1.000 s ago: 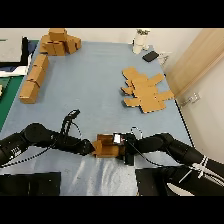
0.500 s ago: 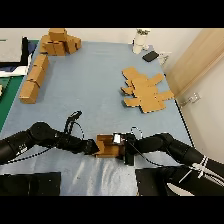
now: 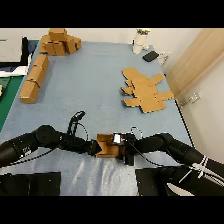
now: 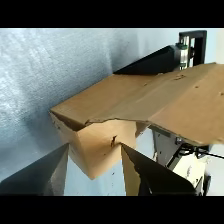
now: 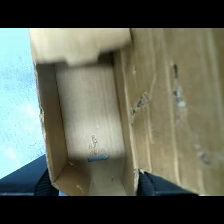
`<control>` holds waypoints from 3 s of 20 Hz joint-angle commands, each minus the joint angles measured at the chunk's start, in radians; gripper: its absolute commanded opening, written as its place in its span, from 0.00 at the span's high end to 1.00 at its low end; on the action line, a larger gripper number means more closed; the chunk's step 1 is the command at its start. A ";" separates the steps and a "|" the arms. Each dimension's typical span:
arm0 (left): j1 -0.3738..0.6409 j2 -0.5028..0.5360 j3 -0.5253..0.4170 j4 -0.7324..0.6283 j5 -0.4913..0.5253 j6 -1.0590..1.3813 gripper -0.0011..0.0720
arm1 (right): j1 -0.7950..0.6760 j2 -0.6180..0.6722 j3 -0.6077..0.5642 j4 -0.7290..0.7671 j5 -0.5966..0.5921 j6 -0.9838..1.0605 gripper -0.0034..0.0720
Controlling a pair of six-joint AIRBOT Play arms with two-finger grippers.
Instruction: Fold the box.
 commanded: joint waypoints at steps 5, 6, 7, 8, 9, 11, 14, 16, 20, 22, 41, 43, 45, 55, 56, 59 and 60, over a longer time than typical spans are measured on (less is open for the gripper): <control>-0.090 -0.051 0.080 0.264 0.036 -0.327 0.34 | 0.001 0.000 -0.001 0.000 0.000 0.000 0.30; -0.093 -0.067 0.097 0.279 0.023 -0.340 0.34 | 0.001 0.000 -0.001 0.000 0.000 0.000 0.30; -0.097 -0.085 0.119 0.286 0.007 -0.343 0.34 | 0.001 0.000 -0.001 0.000 0.000 0.000 0.30; -0.098 -0.103 0.144 0.299 -0.013 -0.361 0.34 | 0.001 0.000 -0.001 0.000 0.000 0.000 0.30; -0.098 -0.118 0.167 0.319 -0.045 -0.381 0.35 | 0.001 0.000 -0.001 0.000 0.000 0.000 0.30; -0.106 -0.141 0.212 0.391 -0.108 -0.462 0.35 | 0.001 0.000 -0.001 0.000 0.000 0.000 0.30; -0.150 -0.161 0.277 0.582 -0.174 -0.663 0.35 | 0.001 0.000 -0.001 0.000 0.000 0.000 0.30; -0.196 -0.163 0.312 0.694 -0.191 -0.813 0.35 | 0.001 0.000 -0.001 0.000 0.000 0.000 0.30; -0.306 -0.177 0.350 0.918 -0.220 -1.156 0.35 | 0.001 0.000 -0.001 0.000 0.000 0.000 0.30; -0.350 -0.190 0.350 0.941 -0.219 -1.228 0.35 | 0.001 0.000 -0.001 0.000 0.000 0.000 0.30; -0.402 -0.194 0.350 0.981 -0.251 -1.307 0.35 | 0.001 0.000 -0.001 0.000 0.000 0.000 0.30; -0.403 -0.197 0.351 0.993 -0.245 -1.307 0.35 | 0.001 0.000 -0.001 0.000 0.000 0.000 0.30; -0.403 -0.221 0.363 1.012 -0.246 -1.306 0.35 | 0.001 0.000 -0.001 0.000 0.000 0.000 0.30; -0.404 -0.469 0.546 1.049 -0.385 -1.191 0.35 | 0.001 0.000 -0.001 0.000 0.000 0.000 0.30; -0.404 -0.473 0.546 1.049 -0.386 -1.198 0.35 | 0.001 0.000 -0.001 0.000 0.000 0.000 0.30; -0.404 -0.473 0.547 1.044 -0.378 -1.202 0.96 | 0.001 0.000 -0.001 0.000 0.000 0.000 0.30; -0.404 -0.473 0.547 1.041 -0.373 -1.206 0.96 | 0.001 0.000 -0.001 0.000 0.000 0.000 0.30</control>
